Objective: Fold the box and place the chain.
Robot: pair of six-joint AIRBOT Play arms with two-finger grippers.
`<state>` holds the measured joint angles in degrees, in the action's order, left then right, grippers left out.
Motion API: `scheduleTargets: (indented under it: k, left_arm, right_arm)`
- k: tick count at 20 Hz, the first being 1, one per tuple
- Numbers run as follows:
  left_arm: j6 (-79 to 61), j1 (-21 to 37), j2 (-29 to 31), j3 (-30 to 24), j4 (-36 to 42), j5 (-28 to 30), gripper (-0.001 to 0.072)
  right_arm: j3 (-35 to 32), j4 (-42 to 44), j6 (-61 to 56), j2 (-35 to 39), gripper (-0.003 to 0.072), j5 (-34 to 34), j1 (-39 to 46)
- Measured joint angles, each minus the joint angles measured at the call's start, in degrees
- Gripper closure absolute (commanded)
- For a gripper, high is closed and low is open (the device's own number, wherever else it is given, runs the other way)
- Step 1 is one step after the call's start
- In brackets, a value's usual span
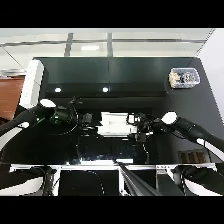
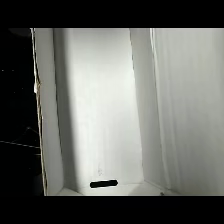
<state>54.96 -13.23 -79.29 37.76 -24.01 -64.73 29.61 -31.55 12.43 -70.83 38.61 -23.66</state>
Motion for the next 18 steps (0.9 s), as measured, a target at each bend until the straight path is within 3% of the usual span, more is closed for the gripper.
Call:
scheduleTargets:
  k: [3,12,18]
  left_arm:
    - [4.0,-2.23,0.0,2.49,-2.27,-0.13,0.0207]
    - [28.24,-13.84,0.0,13.03,-21.62,2.95,0.0207]
    - [39.17,-19.89,-0.04,15.37,-31.78,6.27,0.0207]
  right_arm:
    - [0.0,0.0,0.0,0.0,0.0507,-0.02,0.0]
    - [0.0,0.02,-0.02,0.0,0.0507,-0.02,0.0]
    - [0.0,-0.02,-0.17,0.0,0.0507,-0.02,0.0]
